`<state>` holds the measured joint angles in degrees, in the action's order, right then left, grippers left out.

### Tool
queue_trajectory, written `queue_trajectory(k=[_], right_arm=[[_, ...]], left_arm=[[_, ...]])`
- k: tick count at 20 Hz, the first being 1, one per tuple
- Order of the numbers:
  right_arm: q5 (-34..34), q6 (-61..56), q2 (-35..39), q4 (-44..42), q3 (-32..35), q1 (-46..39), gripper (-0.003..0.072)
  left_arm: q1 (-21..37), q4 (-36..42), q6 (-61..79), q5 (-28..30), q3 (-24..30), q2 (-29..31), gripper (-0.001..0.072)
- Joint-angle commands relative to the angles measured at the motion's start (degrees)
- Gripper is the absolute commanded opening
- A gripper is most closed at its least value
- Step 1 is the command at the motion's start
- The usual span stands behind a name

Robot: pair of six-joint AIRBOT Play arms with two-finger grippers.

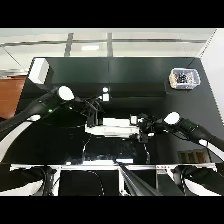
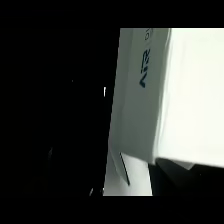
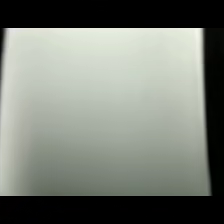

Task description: Fold the box and place the chain.

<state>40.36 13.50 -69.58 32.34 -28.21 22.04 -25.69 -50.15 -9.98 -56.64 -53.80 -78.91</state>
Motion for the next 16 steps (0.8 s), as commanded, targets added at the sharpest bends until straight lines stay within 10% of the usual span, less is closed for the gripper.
queue_trajectory(k=[1, 5, 7, 8, 10, 16], right_arm=[[0.57, 0.28, -0.04, 0.39, 0.0, 0.04, 0.0465], [0.55, 0.26, -0.02, 0.33, 0.0, 0.02, 0.0464], [0.57, 0.28, -0.04, 0.37, 0.0, 0.04, 0.0463], [0.81, 0.35, -0.02, 0.57, 0.0, 0.04, 0.0427], [2.01, 1.36, -0.02, 0.85, 0.0, 0.02, 0.0169], [2.01, 1.33, -0.04, 0.92, 0.0, 0.02, 0.0169]], left_arm=[[2.99, -8.96, -13.64, -7.04, -0.07, 5.95, 0.0706], [8.0, -3.5, -26.12, -26.6, 0.7, 6.93, 0.0593], [8.33, 3.06, -27.82, -29.81, 3.26, 6.88, 0.014], [8.0, 5.84, -27.71, -29.53, 4.59, 6.88, 0.0027], [6.67, 12.13, -27.71, -25.66, 7.69, 6.91, 0.0025], [3.06, 27.87, -18.1, -4.07, 10.36, 6.91, 0.0025]])
